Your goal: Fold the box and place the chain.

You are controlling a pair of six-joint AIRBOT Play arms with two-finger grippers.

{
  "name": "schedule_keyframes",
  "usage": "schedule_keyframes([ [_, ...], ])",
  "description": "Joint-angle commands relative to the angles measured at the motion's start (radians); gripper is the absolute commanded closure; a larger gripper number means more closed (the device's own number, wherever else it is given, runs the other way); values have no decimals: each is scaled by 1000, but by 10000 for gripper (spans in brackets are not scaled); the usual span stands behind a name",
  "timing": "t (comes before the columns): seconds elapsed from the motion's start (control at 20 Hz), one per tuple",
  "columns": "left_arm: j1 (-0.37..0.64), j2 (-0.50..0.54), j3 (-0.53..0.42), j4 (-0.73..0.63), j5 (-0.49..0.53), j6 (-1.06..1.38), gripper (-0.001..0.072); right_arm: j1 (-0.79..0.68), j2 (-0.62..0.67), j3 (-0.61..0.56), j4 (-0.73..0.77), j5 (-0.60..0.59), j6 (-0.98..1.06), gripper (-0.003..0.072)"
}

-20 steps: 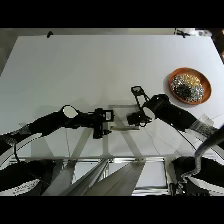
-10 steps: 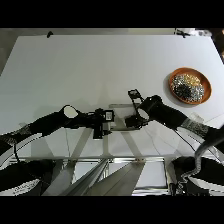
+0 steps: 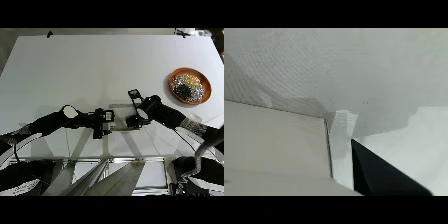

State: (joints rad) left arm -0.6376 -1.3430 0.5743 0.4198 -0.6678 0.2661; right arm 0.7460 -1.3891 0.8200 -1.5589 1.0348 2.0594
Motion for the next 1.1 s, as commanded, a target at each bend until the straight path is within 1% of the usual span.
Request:
schedule_keyframes([
  [0.0, 0, 0, 0, 0, 0, -2, 637, 1, -1, 0, 42, 0, 5, 665],
  [0.2, 0, 0, 0, 0, 0, -2, 637, 1, 23, 0, 44, 15, -5, 663],
  [0.25, 0, 0, 0, 0, -2, -2, 637, 1, 46, 0, 44, 14, -27, 603],
  [0.35, 0, 0, 0, 0, -2, -2, 637, 1, 100, 0, 43, 20, -62, 268],
  [0.4, 0, 0, 0, 0, -2, -2, 637, 1, 128, 0, 39, 24, -83, 185],
  [0.45, 0, 0, 0, 0, -2, -2, 637, 0, 157, 0, 32, 29, -98, 184],
  [0.5, 0, 0, 0, 0, -3, -2, 637, 0, 185, 0, 19, 39, -101, 167],
  [0.55, 0, 0, 0, 0, -3, -2, 637, 0, 209, 0, 11, 56, -107, 131],
  [0.7, 0, 0, 0, 0, -4, -2, 637, 0, 296, 0, -5, 120, -184, 130],
  [0.8, 0, 0, 0, 0, -2, -2, 637, -22, 378, 0, -42, 123, -216, 130],
  [0.85, 0, 0, 0, 0, -3, -2, 637, -56, 417, 1, -57, 108, -236, 131],
  [0.95, 0, 0, 0, 0, -5, -2, 637, -172, 472, 1, -102, 71, -270, 131],
  [1.05, 0, 0, 0, 0, -10, -2, 637, -331, 479, 10, -137, 42, -351, 131],
])
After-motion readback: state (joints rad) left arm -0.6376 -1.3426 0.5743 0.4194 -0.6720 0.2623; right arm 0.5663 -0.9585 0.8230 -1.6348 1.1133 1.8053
